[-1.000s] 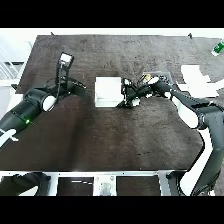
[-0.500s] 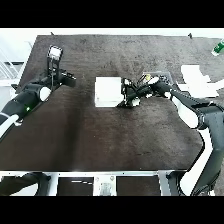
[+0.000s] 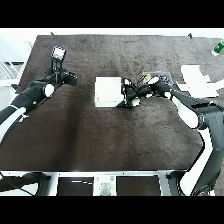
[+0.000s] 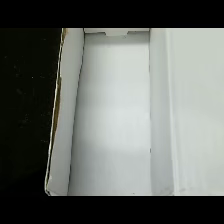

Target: Fold the box and place the chain.

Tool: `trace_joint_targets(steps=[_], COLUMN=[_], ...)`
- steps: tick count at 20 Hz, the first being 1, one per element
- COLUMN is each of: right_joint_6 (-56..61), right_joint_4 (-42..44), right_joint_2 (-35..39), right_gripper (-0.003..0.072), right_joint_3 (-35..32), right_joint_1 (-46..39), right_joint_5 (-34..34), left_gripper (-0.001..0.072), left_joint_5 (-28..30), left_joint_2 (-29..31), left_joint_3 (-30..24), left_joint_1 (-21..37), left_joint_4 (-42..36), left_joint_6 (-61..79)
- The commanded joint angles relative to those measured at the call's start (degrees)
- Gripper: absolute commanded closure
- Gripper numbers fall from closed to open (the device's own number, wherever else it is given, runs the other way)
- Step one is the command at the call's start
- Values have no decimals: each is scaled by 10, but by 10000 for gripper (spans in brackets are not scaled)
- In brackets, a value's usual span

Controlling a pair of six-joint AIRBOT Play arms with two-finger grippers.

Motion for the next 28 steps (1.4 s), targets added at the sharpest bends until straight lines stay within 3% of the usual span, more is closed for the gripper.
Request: trace_joint_targets(steps=[1, 3, 4, 6, 7, 13, 16, 21, 22, 23, 26, 27, 28], right_joint_6=[0, 0, 0, 0, 0, 0, 0, 0, 0, 0, 0, 0, 0], right_joint_4=[0, 0, 0, 0, 0, 0, 0, 0, 0, 0, 0, 0, 0], right_joint_2=[0, 0, 0, 0, 0, 0, 0, 0, 0, 0, 0, 0, 0], right_gripper=[263, 263, 263, 263, 263, 263, 263, 263, 263, 263, 263, 263, 263], right_joint_3=[0, 0, 0, 0, 0, 0, 0, 0, 0, 0, 0, 0, 0], right_joint_1=[0, 0, 0, 0, 0, 0, 0, 0, 0, 0, 0, 0, 0], right_joint_5=[0, 0, 0, 0, 0, 0, 0, 0, 0, 0, 0, 0, 0], left_gripper=[290, 290, 290, 290, 290, 290, 290, 289, 263, 165, 98, -11, -11], left_joint_5=[-14, -54, -106, -270, -366, -535, -559, -663, -670, -673, -677, -681, -686], left_joint_2=[-3, -10, -21, -56, -78, -192, -249, -320, -323, -324, -324, -324, -324], left_joint_3=[3, 10, 22, 57, 78, 147, 193, 256, 256, 256, 256, 256, 256], left_joint_1=[13, 37, 49, 74, 90, 129, 120, 116, 113, 108, 105, 105, 105], left_joint_4=[-83, -272, -375, -577, -620, -635, -638, -636, -628, -619, -606, -600, -598], left_joint_6=[85, 287, 412, 670, 763, 870, 883, 888, 907, 936, 963, 962, 973])
